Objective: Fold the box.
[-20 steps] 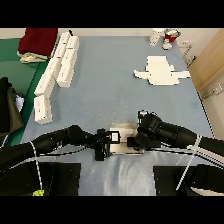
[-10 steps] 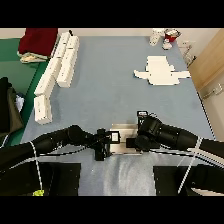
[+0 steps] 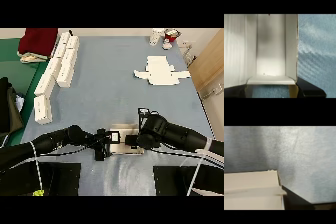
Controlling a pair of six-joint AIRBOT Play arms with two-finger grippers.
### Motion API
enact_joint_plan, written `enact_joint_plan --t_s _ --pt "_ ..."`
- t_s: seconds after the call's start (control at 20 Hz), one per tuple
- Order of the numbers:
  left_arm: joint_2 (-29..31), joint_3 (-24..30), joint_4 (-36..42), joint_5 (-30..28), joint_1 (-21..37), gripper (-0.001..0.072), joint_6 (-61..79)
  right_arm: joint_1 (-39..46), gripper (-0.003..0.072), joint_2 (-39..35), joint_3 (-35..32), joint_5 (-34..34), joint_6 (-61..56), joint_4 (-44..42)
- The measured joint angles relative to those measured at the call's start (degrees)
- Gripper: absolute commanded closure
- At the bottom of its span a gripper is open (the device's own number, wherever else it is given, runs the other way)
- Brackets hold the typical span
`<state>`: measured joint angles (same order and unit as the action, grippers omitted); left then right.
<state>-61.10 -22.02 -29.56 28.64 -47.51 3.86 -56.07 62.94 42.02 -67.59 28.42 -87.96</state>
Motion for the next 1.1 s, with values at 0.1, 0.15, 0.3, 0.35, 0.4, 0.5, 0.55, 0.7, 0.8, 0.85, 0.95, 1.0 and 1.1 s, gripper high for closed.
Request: enact_joint_plan --t_s 0.1,0.15,0.3,0.35,0.4,0.5,0.55,0.7,0.8,0.85,0.95,1.0,1.1 --pt "0.00 0.00 0.02 0.00 0.00 0.0186 0.00 0.00 0.0218 -2.71 0.13 -1.38 -1.14 0.39" --pt "0.00 0.00 0.02 0.00 0.00 0.0187 0.00 0.00 0.0218 -4.09 0.17 -2.12 -1.68 0.81" --pt "0.00 0.00 0.02 0.00 0.00 0.0187 0.00 0.04 0.0409 -8.96 0.22 -4.46 -3.13 1.70" --pt "0.00 0.00 0.02 0.00 0.00 0.0187 0.00 0.13 0.0577 -10.51 0.22 -4.70 -3.56 2.08" --pt "0.00 0.00 0.00 0.00 0.00 0.0187 0.00 0.52 0.0686 -12.02 0.24 -5.51 -3.96 2.58" --pt "0.00 0.00 0.00 0.00 0.00 0.0187 0.00 2.58 0.0686 -13.97 0.13 -8.33 -4.04 3.89" --pt "0.00 0.00 0.02 0.00 0.00 0.0187 0.00 4.55 0.0686 -14.47 -0.07 -9.29 -2.99 4.22" --pt "0.00 0.00 0.00 0.00 0.00 0.0186 -0.02 13.44 0.0686 -14.56 -1.27 -8.79 3.50 2.82" --pt "0.00 0.00 0.02 0.00 0.00 0.0187 0.00 21.49 0.0687 -13.42 -1.88 -4.79 10.86 -1.57" --pt "0.00 0.00 0.02 0.00 0.00 0.0187 0.00 26.14 0.0687 -12.39 -2.08 -2.27 15.85 -5.35" --pt "0.00 0.00 0.00 0.00 0.00 0.0186 0.00 35.06 0.0687 -9.42 -2.32 1.68 27.96 -17.03" --pt "0.00 0.00 0.02 0.00 0.00 0.0187 0.00 38.80 0.0687 -7.61 -2.40 3.02 34.64 -24.17" --pt "0.00 0.00 0.00 0.00 0.00 0.0187 0.00 44.78 0.0687 -3.32 -2.45 3.76 48.15 -38.07"
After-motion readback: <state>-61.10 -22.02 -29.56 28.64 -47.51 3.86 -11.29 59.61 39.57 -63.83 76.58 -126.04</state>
